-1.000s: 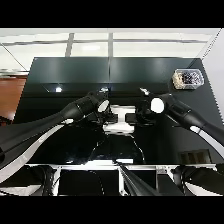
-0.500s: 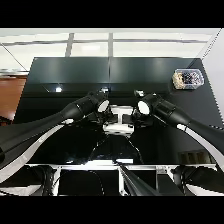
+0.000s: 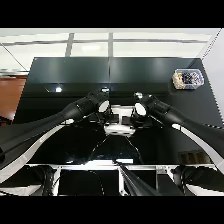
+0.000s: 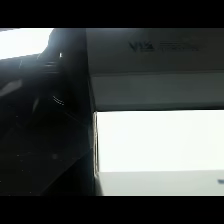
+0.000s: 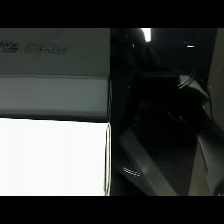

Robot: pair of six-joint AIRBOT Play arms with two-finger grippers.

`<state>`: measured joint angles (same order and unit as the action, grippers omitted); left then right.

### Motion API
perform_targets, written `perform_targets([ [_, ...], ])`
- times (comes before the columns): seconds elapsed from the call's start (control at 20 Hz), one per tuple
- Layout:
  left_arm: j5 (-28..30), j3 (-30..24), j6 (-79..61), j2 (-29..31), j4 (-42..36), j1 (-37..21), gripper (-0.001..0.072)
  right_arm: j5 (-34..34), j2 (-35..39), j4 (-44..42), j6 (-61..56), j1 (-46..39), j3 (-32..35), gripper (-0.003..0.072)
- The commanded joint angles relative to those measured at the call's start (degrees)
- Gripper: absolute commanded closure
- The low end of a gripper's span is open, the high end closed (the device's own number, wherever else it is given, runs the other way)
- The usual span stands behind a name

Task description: Fold the box and place the chain.

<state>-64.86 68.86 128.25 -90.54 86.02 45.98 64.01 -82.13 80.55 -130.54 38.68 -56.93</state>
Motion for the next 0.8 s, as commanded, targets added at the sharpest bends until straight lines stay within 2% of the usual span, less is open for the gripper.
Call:
perform_targets([
  [0.0,-0.15,0.00,-0.09,-0.02,0.13,-0.04,0.0684,-1.22,-0.07,-0.42,-0.44,-0.04,-0.07,0.0669],
  [0.05,-0.15,0.00,-0.09,-0.02,0.11,-0.04,0.0684,-1.18,-0.07,-0.57,-0.44,-0.11,-0.07,0.0601],
  [0.1,-0.13,0.00,-0.09,-0.02,0.11,-0.04,0.0683,-1.18,-0.07,-0.59,-0.50,-0.11,-0.07,0.0450],
  [0.15,-0.13,0.00,-0.09,-0.02,0.11,-0.04,0.0684,-1.16,-0.07,-0.57,-0.48,-0.11,-0.07,0.0438],
  [0.45,-0.13,0.00,-0.09,-0.02,0.11,-0.04,0.0683,-2.38,-0.09,-0.55,-0.85,-0.11,-0.07,0.0454],
  [0.5,-0.13,0.00,-0.09,-0.02,0.11,-0.04,0.0683,-2.56,-0.11,-0.55,-0.85,-0.11,-0.07,0.0601],
  [0.55,-0.15,0.00,-0.09,-0.02,0.11,-0.04,0.0683,-2.73,-0.11,-0.44,-0.85,-0.11,-0.07,0.0671],
  [0.7,-0.15,0.00,-0.09,-0.02,0.11,-0.04,0.0683,-2.45,-0.09,0.04,-0.85,-0.11,-0.07,0.0670],
  [0.75,-0.13,0.00,-0.09,-0.02,0.11,-0.04,0.0683,-2.34,-0.07,0.02,-0.85,-0.11,-0.07,0.0645],
])
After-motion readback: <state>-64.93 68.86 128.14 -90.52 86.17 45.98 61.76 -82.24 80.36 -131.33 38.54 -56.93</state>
